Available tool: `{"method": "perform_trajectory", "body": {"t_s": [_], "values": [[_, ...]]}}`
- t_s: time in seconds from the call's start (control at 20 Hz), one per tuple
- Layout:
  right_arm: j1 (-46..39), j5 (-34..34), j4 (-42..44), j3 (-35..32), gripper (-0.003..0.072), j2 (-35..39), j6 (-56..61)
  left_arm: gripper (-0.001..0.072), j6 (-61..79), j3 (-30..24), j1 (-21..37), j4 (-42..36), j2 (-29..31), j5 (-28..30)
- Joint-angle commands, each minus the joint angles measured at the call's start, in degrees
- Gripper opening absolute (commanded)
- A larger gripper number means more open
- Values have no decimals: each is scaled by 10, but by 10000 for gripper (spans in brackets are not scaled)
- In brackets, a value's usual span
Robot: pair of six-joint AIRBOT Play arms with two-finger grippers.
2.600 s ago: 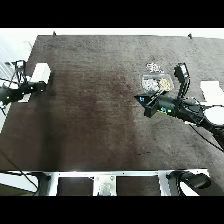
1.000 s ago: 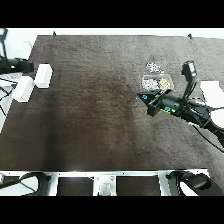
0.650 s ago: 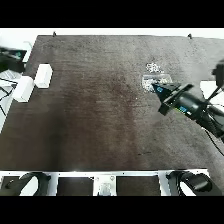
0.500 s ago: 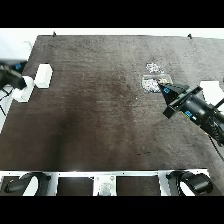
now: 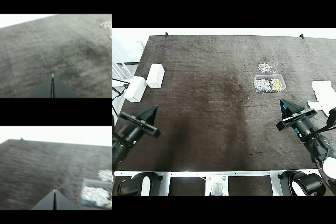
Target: Fold the box and place the chain.
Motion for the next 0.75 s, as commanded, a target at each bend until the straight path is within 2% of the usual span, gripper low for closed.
{"method": "perform_trajectory", "body": {"t_s": [0.0, 0.1, 0.7], "values": [[0, -95, -44, -67, 15, 26, -3, 15, -1, -40, 0, -6, 28, 9], [0, -121, -44, -80, 16, 26, -3, 15, -1, -43, 0, -6, 28, 19], [0, -123, -44, -86, 16, 26, -3, 20, -6, -55, 0, -7, 28, 7]]}}
